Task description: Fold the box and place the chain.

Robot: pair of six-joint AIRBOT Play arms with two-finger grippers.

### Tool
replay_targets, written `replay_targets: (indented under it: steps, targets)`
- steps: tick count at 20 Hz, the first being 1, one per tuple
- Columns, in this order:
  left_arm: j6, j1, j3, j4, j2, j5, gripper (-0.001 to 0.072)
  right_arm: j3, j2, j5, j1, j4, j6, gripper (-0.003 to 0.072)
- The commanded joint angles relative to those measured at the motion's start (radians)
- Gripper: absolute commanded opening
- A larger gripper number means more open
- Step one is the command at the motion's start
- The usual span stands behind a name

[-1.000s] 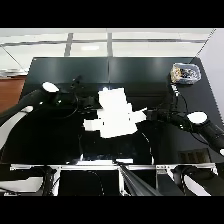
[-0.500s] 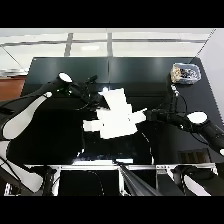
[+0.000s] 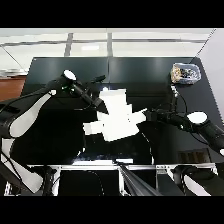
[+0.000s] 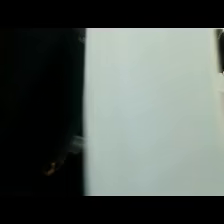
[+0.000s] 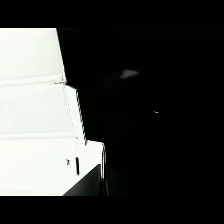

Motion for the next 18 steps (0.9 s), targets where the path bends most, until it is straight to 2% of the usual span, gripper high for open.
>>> replay_targets:
  steps: [1, 2, 3, 4, 8, 10, 12, 15, 16, 18]
  targets:
    - [0.054, 0.003, 0.005, 0.037, -0.002, -0.004, 0.0026, 0.0, 0.001, 0.0, 0.001, -0.023, 0.001, 0.0031]
    - [0.055, 0.003, 0.005, 0.043, -0.002, 0.005, 0.0026, 0.0, 0.001, 0.0, 0.001, -0.039, 0.001, 0.0243]
    - [0.055, 0.003, 0.008, 0.048, -0.002, 0.013, 0.0025, 0.0, 0.002, -0.001, 0.0, -0.053, 0.001, 0.0513]
    - [0.055, 0.003, 0.014, 0.051, -0.001, 0.016, 0.0024, 0.007, 0.003, 0.012, -0.006, -0.091, 0.001, 0.0611]
    - [0.06, -0.013, 0.015, 0.081, 0.054, 0.019, 0.0021, 0.141, 0.034, 0.25, -0.068, -0.424, 0.001, 0.061]
    - [0.15, -0.051, -0.06, 0.098, 0.146, 0.05, 0.002, 0.208, 0.047, 0.35, -0.082, -0.546, 0.001, 0.061]
    - [0.246, -0.086, -0.183, 0.098, 0.262, 0.166, 0.002, 0.227, 0.047, 0.377, -0.082, -0.579, -0.018, 0.0611]
    - [0.393, -0.119, -0.364, 0.097, 0.415, 0.425, 0.0023, 0.225, 0.047, 0.383, -0.077, -0.566, -0.117, 0.061]
    - [0.45, -0.119, -0.385, 0.1, 0.429, 0.465, 0.0023, 0.225, 0.047, 0.383, -0.069, -0.567, -0.152, 0.0611]
    - [0.609, -0.119, -0.384, 0.141, 0.426, 0.472, 0.0023, 0.225, 0.047, 0.381, -0.046, -0.567, -0.213, 0.061]
